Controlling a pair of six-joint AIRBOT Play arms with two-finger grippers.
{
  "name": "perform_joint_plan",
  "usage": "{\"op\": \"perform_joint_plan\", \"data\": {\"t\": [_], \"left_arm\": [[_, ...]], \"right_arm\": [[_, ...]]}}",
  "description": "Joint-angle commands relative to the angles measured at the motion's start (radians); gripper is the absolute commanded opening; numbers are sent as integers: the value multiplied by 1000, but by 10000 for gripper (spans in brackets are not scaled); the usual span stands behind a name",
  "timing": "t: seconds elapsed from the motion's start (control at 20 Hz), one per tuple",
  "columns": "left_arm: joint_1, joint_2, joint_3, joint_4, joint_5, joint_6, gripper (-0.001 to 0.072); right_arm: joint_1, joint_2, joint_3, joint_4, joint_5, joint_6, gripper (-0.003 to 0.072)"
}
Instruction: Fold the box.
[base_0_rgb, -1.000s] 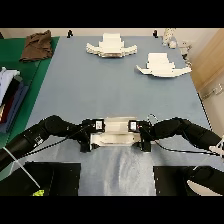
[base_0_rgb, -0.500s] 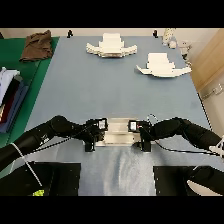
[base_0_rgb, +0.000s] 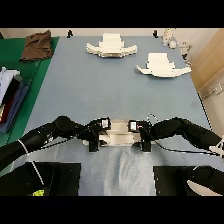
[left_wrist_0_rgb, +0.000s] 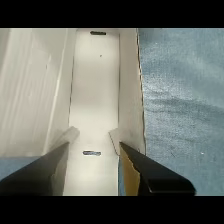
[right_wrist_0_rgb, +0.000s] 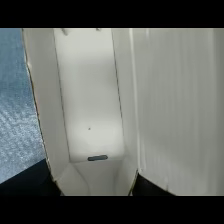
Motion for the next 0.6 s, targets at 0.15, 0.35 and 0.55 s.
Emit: {"op": "perform_joint_plan", "data": {"t": [0.15,0.35,0.55], "left_arm": [[-2,-5,0,1,8,4,534],[-2,-4,1,3,8,-6,385],[2,43,5,107,-5,-203,13]], "right_arm": [[0,-1,0,0,1,0,443],[0,-1,0,0,1,0,444],[0,-1,0,0,1,0,444]]}}
